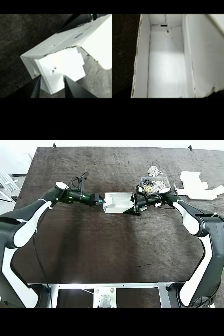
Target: Fold the box and place the chain.
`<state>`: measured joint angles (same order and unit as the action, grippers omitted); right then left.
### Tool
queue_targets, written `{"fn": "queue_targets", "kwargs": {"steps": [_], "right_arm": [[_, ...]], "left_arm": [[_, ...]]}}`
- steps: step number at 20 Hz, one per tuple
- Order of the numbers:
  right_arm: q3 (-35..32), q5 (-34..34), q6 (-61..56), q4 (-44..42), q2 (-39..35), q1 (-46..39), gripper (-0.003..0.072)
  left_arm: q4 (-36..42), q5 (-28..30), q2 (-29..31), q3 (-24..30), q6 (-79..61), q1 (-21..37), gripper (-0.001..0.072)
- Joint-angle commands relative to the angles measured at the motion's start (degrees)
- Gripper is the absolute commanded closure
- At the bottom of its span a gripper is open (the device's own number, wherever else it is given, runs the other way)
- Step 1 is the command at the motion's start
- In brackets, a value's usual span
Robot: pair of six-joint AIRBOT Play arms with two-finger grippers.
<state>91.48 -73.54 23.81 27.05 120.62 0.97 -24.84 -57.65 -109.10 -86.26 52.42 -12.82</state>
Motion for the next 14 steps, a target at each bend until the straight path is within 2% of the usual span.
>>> {"fn": "queue_targets", "kwargs": {"steps": [1, 7, 14], "right_arm": [[0.0, 0.0, 0.0, 0.0, 0.0, 0.0, 0.0103], [0.0, 0.0, 0.0, 0.0, 0.0, 0.0, 0.0103], [0.0, 0.0, 0.0, 0.0, 0.0, 0.0, 0.0103]], "left_arm": [[-3.7, -0.1, 0.0, -1.6, 6.4, -1.0, 0.0372], [-16.0, -0.9, 0.0, -6.6, 22.6, -3.9, 0.0373], [-21.2, 0.3, 0.0, -8.4, 28.8, -6.4, 0.0373]]}}
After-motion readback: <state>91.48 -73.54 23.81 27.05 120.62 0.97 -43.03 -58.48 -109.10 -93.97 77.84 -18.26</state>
